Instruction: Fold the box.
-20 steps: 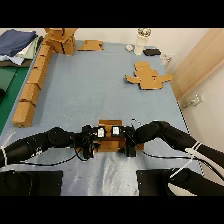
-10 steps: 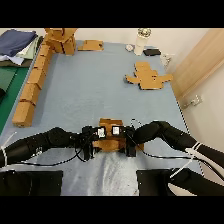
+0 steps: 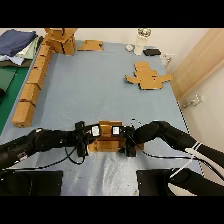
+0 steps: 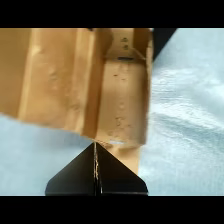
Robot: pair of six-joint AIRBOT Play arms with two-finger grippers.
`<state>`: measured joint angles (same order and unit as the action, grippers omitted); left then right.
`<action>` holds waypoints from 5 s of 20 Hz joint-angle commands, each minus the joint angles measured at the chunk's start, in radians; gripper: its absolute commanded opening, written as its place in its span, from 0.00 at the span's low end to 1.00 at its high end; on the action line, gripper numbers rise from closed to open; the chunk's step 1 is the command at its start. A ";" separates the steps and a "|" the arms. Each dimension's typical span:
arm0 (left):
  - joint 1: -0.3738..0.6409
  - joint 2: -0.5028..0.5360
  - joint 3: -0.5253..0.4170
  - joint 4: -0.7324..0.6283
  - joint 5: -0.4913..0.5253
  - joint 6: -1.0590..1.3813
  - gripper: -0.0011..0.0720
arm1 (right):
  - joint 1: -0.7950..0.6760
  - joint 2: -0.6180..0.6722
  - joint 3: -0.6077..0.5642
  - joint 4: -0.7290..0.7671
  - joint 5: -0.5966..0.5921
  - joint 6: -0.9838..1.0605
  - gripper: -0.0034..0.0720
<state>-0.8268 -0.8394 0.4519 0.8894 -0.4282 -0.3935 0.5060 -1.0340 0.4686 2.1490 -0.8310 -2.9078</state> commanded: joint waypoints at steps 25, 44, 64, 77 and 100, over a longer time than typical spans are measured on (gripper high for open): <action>0.240 -0.098 -0.097 -0.207 -0.236 -0.862 0.03 | 0.000 0.000 0.000 0.000 0.000 0.000 0.78; 0.252 -0.112 0.054 -0.213 -0.304 -0.942 0.39 | 0.000 0.000 0.000 0.000 0.000 0.000 0.78; 0.197 -0.145 0.081 -0.225 -0.262 -1.007 0.76 | 0.000 0.000 0.000 -0.006 0.000 0.000 0.78; -0.049 -0.280 0.261 0.225 -0.276 -1.476 0.76 | 0.000 0.000 0.000 -0.006 0.000 0.000 0.78; -0.289 -0.626 0.635 0.653 -0.579 -2.041 0.66 | 0.000 0.000 0.000 -0.006 0.000 0.000 0.78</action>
<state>-1.1110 -1.4467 1.0676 1.5314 -0.9947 -2.3661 0.5060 -1.0336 0.4686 2.1426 -0.8314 -2.9078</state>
